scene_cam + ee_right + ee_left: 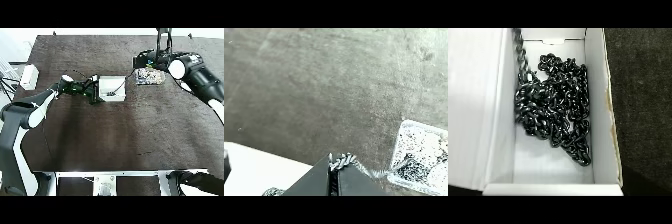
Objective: Fold the box and place the chain.
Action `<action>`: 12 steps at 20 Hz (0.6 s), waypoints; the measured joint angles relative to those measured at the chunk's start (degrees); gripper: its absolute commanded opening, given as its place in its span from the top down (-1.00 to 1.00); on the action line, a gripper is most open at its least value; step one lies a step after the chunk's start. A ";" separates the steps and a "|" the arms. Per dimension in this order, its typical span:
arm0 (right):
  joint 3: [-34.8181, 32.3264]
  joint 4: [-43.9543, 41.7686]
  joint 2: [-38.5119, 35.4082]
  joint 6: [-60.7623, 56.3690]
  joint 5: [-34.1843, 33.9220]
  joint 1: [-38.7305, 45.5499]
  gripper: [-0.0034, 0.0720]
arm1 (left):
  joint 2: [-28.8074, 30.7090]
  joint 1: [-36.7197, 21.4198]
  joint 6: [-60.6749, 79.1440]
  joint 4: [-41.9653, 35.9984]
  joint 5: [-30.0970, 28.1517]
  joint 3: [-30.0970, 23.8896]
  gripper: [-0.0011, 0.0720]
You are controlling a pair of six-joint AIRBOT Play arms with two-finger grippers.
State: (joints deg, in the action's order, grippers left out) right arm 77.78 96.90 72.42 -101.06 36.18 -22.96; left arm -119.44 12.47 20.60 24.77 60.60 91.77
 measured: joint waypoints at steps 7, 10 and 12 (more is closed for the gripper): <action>-0.04 6.05 -6.62 -6.54 8.79 -11.19 0.89 | 0.00 0.00 -0.02 0.00 0.02 0.00 -0.28; -0.11 7.06 -6.54 -10.01 9.44 -14.91 0.88 | 0.00 0.00 0.00 0.00 0.02 0.00 -0.28; -0.31 7.30 -5.68 -12.50 8.70 -16.83 0.88 | 0.00 0.00 0.00 0.02 0.02 0.00 -0.28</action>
